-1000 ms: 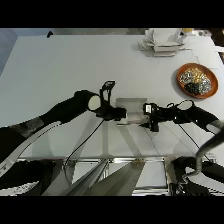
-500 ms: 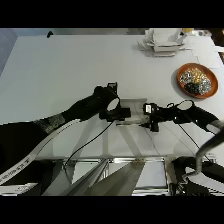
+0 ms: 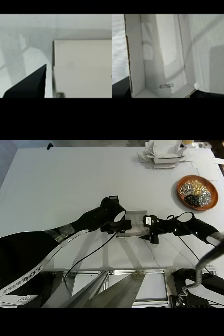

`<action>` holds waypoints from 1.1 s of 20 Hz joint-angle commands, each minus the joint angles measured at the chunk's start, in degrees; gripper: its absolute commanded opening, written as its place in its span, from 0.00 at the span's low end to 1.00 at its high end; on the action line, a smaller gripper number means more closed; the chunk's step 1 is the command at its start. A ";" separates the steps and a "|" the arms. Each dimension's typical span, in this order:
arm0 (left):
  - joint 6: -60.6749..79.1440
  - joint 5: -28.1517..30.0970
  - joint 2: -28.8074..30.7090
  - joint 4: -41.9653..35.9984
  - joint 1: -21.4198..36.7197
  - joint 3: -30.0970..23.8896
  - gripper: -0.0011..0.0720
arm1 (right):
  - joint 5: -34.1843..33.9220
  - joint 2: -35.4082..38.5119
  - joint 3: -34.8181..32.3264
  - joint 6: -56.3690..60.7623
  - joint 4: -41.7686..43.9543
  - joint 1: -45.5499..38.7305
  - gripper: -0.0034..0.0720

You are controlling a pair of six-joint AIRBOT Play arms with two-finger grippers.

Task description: Fold the box and place the chain.

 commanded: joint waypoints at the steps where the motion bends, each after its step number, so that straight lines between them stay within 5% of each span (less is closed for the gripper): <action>1: -0.50 -2.54 -2.58 0.59 -0.15 3.61 0.38 | 0.04 -0.02 -0.02 0.00 0.02 -0.02 0.65; 10: -0.31 -8.26 -5.18 1.01 -0.85 3.61 0.36 | 0.02 -0.02 -0.02 0.00 0.02 -0.02 0.65; 12: -0.07 -7.43 -5.20 1.01 -0.87 3.61 0.14 | 0.02 -0.02 -0.02 0.00 0.02 -0.02 0.65; 17: 1.27 -6.51 -5.27 1.22 -0.92 3.61 0.02 | 0.02 -0.02 -0.02 0.00 0.02 -0.02 0.65; 20: 1.49 -6.56 -5.27 1.40 -0.92 3.61 0.02 | 0.02 -0.02 -0.02 0.00 0.02 -0.02 0.65; 22: 3.80 -6.54 -5.22 1.38 -0.92 3.61 0.10 | 0.02 -0.02 -0.02 0.00 0.02 -0.02 0.65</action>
